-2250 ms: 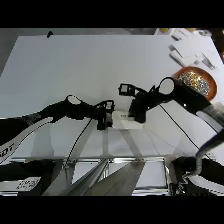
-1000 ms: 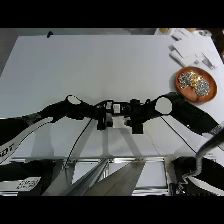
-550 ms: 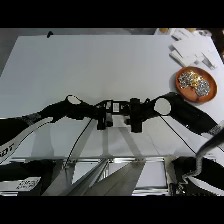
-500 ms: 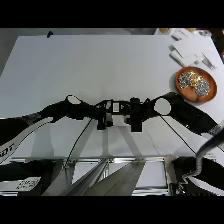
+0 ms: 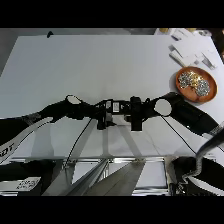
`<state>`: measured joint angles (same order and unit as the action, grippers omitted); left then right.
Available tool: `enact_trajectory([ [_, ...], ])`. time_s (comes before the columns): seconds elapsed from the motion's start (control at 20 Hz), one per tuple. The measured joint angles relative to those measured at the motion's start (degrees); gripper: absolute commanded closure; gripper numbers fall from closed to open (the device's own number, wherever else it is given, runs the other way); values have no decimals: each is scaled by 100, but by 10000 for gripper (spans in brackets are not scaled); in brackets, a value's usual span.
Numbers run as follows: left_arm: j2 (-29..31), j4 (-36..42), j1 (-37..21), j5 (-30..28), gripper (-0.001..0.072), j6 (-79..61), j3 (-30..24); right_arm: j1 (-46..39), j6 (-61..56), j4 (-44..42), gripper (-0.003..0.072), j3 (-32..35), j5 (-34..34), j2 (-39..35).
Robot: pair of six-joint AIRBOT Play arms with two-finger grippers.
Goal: Fold the box and place the chain.
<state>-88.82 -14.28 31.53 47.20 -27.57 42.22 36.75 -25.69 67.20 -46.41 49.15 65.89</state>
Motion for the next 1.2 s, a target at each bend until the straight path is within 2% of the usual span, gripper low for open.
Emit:
enact_trajectory([
  [0.45,0,-4,-2,4,502,0,0,-275,-2,-46,594,-7,-177,-170],
  [0.65,0,-4,-2,17,502,-4,0,-417,7,-295,571,20,-105,-186],
  [1.05,-2,-28,-2,11,502,-20,0,-466,85,-728,562,407,-175,-192],
  [1.1,-2,-31,-2,7,503,-22,0,-466,85,-750,550,442,-199,-195],
  [1.15,-4,-28,-2,7,502,-22,0,-466,83,-763,480,468,-208,-195],
  [1.2,-2,-24,-2,17,502,-13,0,-466,87,-767,456,494,-225,-188],
])
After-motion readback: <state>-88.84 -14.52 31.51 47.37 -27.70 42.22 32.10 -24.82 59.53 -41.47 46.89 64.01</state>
